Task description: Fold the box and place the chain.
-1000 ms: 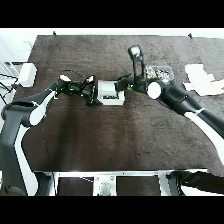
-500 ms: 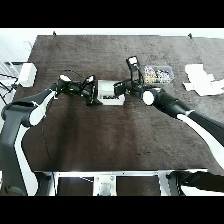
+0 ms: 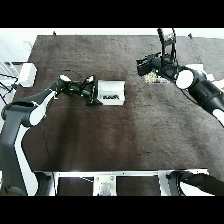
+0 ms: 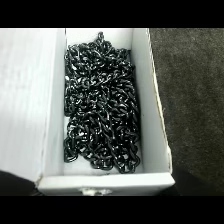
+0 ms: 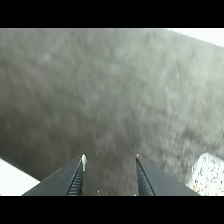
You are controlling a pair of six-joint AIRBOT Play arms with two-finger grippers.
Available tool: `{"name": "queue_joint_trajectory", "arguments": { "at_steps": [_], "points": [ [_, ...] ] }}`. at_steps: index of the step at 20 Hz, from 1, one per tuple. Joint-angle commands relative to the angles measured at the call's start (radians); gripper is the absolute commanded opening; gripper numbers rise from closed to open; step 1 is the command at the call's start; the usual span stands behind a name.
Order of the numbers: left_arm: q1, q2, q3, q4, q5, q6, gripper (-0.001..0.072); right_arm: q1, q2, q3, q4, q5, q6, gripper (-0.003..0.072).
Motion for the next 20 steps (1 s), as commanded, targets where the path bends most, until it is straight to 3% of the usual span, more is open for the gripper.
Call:
{"name": "queue_joint_trajectory", "arguments": {
  "at_steps": [1,3,8,14,20],
  "points": [
    [0.0,0.0,0.0,0.0,0.0,0.0,0.0527,-0.094,-0.127,0.103,0.406,0.251,-0.46,0.0351],
    [0.0,0.0,0.0,0.0,0.0,0.0,0.0527,-0.118,-0.214,0.131,0.55,0.311,-0.61,0.035],
    [0.0,0.0,0.0,0.0,0.0,0.0,0.0527,-0.116,-0.376,0.207,0.651,0.407,-0.743,0.035],
    [0.0,0.0,0.0,0.0,0.0,0.0,0.0527,-0.084,-0.414,0.232,0.649,0.557,-0.763,0.0351],
    [0.0,0.0,0.0,0.0,0.0,0.0,0.0527,-0.013,-0.414,0.232,0.522,0.602,-0.762,0.0351]
  ]
}}
